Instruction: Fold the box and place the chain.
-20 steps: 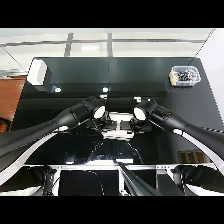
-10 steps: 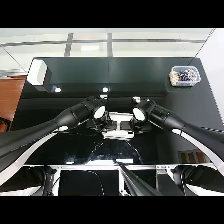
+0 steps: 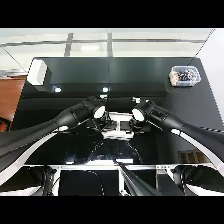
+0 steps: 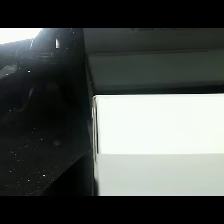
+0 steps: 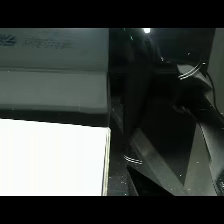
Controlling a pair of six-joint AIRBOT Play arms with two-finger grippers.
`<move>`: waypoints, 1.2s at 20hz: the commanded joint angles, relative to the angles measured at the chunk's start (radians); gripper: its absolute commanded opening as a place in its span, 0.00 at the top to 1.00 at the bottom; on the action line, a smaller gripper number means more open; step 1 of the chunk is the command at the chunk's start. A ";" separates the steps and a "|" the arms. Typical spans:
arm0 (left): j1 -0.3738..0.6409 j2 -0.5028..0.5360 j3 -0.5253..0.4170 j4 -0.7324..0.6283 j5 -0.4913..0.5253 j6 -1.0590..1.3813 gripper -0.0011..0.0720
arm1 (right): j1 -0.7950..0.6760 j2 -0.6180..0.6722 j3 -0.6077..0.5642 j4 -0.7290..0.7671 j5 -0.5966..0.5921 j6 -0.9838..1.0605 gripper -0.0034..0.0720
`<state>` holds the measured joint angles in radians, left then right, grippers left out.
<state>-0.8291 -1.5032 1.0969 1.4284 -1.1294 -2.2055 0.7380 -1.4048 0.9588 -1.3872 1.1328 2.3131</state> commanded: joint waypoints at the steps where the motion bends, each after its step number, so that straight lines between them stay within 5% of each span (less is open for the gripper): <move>1: 0.000 0.000 0.000 -0.001 0.000 -0.001 0.95 | -0.006 0.002 0.019 0.019 0.037 -0.031 0.52; 7: 0.000 0.000 0.000 0.000 -0.027 0.000 0.95 | -0.008 0.069 0.148 0.008 0.167 -0.171 0.52; 14: 0.003 0.000 0.003 0.034 -0.029 -0.089 0.95 | -0.074 0.328 0.163 -0.369 0.335 -0.175 0.52; 18: 0.008 0.000 0.030 0.109 -0.040 -0.136 0.95 | -0.186 0.367 0.161 -0.550 0.332 -0.230 0.52; 21: 0.013 0.000 0.029 0.108 -0.015 -0.136 0.95 | -0.350 0.365 0.145 -0.558 0.191 -0.255 0.51; 22: 0.014 0.000 0.029 0.104 -0.006 -0.135 0.95 | -0.411 0.359 0.144 -0.552 0.140 -0.254 0.44; 23: 0.014 0.000 0.029 0.105 -0.006 -0.135 0.95 | -0.476 0.350 0.144 -0.535 0.090 -0.256 0.19; 24: 0.014 0.000 0.029 0.105 -0.006 -0.133 0.95 | -0.546 0.337 0.144 -0.508 0.033 -0.257 0.13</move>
<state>-0.8173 -1.5032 1.1244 1.5257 -1.1446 -2.3337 0.3489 -1.0557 1.1069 -1.9022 1.3102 2.0686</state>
